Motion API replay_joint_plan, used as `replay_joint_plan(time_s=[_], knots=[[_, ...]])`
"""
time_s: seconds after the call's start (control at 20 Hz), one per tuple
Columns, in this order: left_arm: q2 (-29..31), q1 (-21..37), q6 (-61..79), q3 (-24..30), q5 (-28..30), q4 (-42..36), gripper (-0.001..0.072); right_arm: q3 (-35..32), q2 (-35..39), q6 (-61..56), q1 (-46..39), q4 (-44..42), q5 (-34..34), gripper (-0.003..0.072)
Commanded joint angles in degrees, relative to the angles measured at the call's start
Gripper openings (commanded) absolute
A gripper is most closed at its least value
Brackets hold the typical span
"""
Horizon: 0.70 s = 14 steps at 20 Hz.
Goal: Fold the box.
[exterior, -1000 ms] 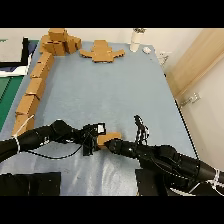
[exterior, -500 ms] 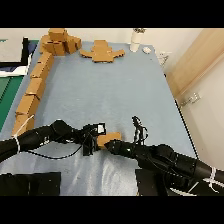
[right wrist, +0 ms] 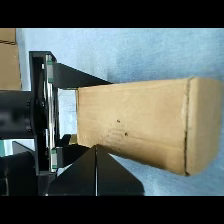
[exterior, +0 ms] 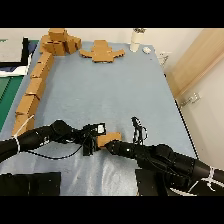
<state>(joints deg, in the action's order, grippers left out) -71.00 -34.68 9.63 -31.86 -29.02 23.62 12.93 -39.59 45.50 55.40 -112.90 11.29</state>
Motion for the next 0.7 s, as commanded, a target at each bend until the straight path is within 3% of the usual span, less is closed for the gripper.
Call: replay_joint_plan(time_s=[0.0,0.65], knots=[[0.0,0.0,0.0,0.0,0.0,0.0,0.0522,0.0,-0.1,0.0,0.1,0.0,0.2,0.0],[0.0,0.0,0.0,0.0,0.0,0.0,0.0523,0.0,-0.4,0.0,0.1,0.7,0.7,0.0]])
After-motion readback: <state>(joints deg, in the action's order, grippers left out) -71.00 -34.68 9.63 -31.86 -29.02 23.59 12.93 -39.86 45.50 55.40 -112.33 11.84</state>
